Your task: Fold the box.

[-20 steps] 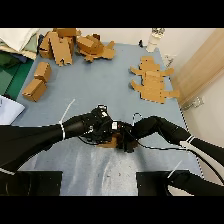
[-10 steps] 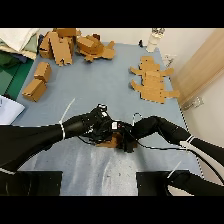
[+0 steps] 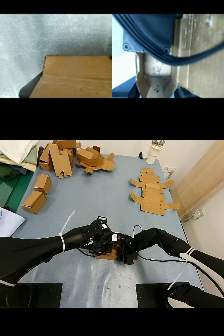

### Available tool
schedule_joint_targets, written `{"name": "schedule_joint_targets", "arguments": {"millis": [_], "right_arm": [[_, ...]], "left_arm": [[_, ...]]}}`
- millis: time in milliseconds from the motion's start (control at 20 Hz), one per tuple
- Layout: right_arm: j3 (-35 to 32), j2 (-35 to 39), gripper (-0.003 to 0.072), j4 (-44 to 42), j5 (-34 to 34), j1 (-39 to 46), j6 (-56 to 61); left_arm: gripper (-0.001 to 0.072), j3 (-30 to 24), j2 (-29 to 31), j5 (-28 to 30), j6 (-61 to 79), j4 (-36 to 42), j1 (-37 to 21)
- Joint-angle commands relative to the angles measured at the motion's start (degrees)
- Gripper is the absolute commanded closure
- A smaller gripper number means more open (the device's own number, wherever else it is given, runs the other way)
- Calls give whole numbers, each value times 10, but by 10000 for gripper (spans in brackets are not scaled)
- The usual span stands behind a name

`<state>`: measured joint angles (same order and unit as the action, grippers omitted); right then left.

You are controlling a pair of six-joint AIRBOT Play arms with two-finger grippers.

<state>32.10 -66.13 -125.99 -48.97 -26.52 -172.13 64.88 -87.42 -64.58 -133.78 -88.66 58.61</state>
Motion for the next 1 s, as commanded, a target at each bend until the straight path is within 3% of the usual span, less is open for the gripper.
{"name": "schedule_joint_targets", "arguments": {"millis": [0, 50, 950], "right_arm": [[0, 0, 223, 0, 0, 0, 1], [0, 0, 223, 0, 0, 0, 1], [0, 0, 223, 0, 0, 0, 1]], "left_arm": [[462, 1, 0, -1, -2, 2, 0], [343, 0, 0, -2, -9, 2, 0], [347, 26, 0, -26, -6, 1, 0]]}}
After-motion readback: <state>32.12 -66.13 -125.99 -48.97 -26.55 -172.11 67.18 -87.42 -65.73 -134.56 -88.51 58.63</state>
